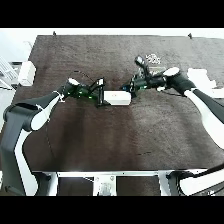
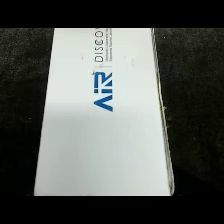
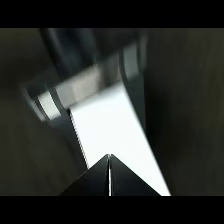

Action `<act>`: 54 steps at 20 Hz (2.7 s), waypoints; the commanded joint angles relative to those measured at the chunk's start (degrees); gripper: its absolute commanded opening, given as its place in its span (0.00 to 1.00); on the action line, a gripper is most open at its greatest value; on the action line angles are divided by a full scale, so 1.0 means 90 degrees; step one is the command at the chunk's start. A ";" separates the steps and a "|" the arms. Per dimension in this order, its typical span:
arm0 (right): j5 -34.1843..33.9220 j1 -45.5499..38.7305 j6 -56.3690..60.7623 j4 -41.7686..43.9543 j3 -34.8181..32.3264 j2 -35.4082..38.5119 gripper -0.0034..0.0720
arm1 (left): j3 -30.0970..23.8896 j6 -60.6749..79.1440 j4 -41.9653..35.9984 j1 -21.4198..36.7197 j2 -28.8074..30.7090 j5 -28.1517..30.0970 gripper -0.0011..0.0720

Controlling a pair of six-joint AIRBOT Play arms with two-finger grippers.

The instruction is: Fold the box and place the chain.

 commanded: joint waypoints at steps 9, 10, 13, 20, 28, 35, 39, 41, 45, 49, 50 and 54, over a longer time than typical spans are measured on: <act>-0.1479 -0.1212 0.1115 -0.0041 -0.3492 0.5258 0.06 | 0.0007 0.0000 0.0000 0.0000 0.0002 -0.0073 0.41; -0.1732 -0.1316 0.1115 -0.0034 -0.3961 0.5552 0.06 | 0.0007 0.0000 0.0000 0.0000 0.0002 -0.0124 0.41; -0.1899 -0.1435 0.1134 -0.0029 -0.4711 0.5863 0.06 | 0.0010 -0.0010 -0.0019 0.0000 0.0012 -0.0121 0.04; -0.1872 -0.1440 0.1134 -0.0032 -0.4826 0.5882 0.06 | 0.0034 -0.1749 0.0056 0.0668 0.1302 -0.0330 0.04; -0.1877 -0.1440 0.1316 -0.0024 -0.4826 0.5877 0.06 | -0.0112 -0.3793 0.0398 0.2973 0.2339 0.2038 0.04; -0.1931 -0.1428 0.1467 0.0440 -0.4833 0.5799 0.06 | -0.1661 -0.4177 0.0372 0.3667 0.2324 0.4957 0.04; -0.1970 -0.1428 0.1467 0.0828 -0.4833 0.5799 0.06 | -0.1838 -0.4170 0.0289 0.3670 0.2093 0.5350 0.04; -0.1967 -0.1426 0.1464 0.0933 -0.4833 0.5799 0.06 | -0.1838 -0.4345 0.0284 0.3670 0.1957 0.5355 0.04; -0.1967 -0.1426 0.1467 0.0933 -0.4833 0.5799 0.06 | -0.1814 -0.4330 0.0289 0.3667 0.1741 0.5345 0.04; -0.1970 -0.1423 0.1467 0.0933 -0.4833 0.5799 0.06 | -0.1763 -0.4330 0.0260 0.3655 0.1661 0.5115 0.04; -0.1970 -0.1423 0.1467 0.0933 -0.4833 0.5799 0.06 | -0.1763 -0.4330 0.0240 0.3655 0.1649 0.5037 0.04; -0.1970 -0.1421 0.1467 0.0933 -0.4833 0.5799 0.06 | -0.1739 -0.4192 0.0027 0.3653 0.1569 0.4777 0.04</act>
